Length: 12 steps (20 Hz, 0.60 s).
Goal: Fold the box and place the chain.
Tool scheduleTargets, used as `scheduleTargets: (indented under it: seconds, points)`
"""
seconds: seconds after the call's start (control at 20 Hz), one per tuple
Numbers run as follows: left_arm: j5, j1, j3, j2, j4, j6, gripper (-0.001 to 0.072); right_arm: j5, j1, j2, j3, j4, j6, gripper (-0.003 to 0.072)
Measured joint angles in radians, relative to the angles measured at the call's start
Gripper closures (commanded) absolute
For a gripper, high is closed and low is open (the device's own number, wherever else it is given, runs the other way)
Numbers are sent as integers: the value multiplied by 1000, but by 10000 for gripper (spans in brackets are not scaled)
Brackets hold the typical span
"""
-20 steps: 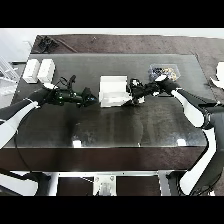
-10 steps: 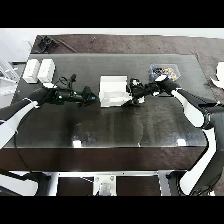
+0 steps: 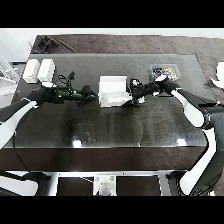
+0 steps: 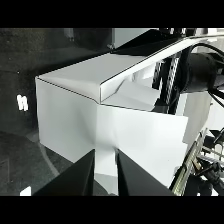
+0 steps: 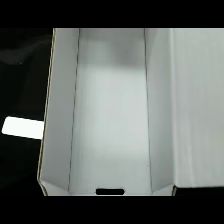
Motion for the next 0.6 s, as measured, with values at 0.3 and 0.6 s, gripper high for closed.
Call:
scheduleTargets:
  seconds: [0.3,0.6]
  points:
    - [8,-3,24,0,14,12,316,0,0,0,0,0,0,123]
    - [19,-29,44,-4,63,-34,316,0,0,0,0,0,-1,123]
